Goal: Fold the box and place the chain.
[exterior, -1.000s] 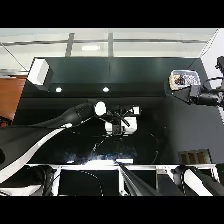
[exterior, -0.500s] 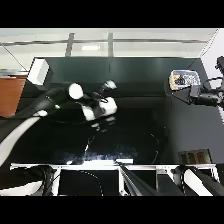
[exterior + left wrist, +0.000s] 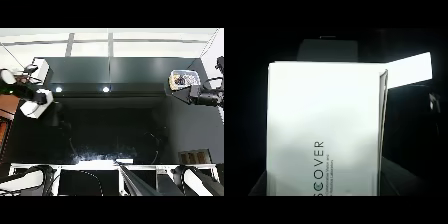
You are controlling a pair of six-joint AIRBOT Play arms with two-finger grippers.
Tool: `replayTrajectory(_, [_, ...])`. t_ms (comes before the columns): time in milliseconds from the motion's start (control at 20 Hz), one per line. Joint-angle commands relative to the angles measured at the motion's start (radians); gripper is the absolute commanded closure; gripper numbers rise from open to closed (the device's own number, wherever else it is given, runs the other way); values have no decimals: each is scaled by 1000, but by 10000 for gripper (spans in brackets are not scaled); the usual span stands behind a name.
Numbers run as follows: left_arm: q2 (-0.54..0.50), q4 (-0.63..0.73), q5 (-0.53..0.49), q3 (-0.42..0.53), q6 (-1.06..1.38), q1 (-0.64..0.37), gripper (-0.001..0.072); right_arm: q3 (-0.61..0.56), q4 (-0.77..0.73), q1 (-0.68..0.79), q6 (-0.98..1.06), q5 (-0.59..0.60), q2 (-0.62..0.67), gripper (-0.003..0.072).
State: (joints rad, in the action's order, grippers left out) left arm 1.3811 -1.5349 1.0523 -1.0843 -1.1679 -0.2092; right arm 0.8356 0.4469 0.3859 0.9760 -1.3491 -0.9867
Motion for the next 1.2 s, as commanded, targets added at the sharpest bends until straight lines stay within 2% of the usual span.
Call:
replayTrajectory(0, [19, -21, -134, -25, -22, -143, 368, 1, 0, 0, 0, 6, 0, 680])
replayTrajectory(150, [87, -19, -194, -79, -5, -162, 369, 1, 0, 0, 0, 30, 0, 679])
replayTrajectory(500, [261, -5, -237, -225, -8, -152, 359, 1, 0, 0, 29, 36, 0, 679])
replayTrajectory(550, [270, -5, -238, -234, -12, -152, 241, 1, -1, 0, 35, 37, 0, 679])
replayTrajectory(600, [272, -5, -237, -237, -13, -151, 32, 1, -1, 0, 38, 36, 0, 679])
replayTrajectory(650, [271, -9, -231, -237, -14, -152, -1, 1, 0, 0, 38, 36, 0, 680])
replayTrajectory(800, [269, -35, -113, -278, -14, -152, -2, 1, -1, 0, 37, 23, 1, 679])
replayTrajectory(1000, [256, -33, 224, -461, -16, -152, -2, 2, -4, 0, 37, -2, 16, 680])
replayTrajectory(1050, [239, -16, 282, -502, -35, -153, -2, 2, -2, -1, 37, -15, 33, 680])
replayTrajectory(1150, [174, 11, 323, -546, -164, -154, 0, 2, 18, -7, 37, -32, 82, 680])
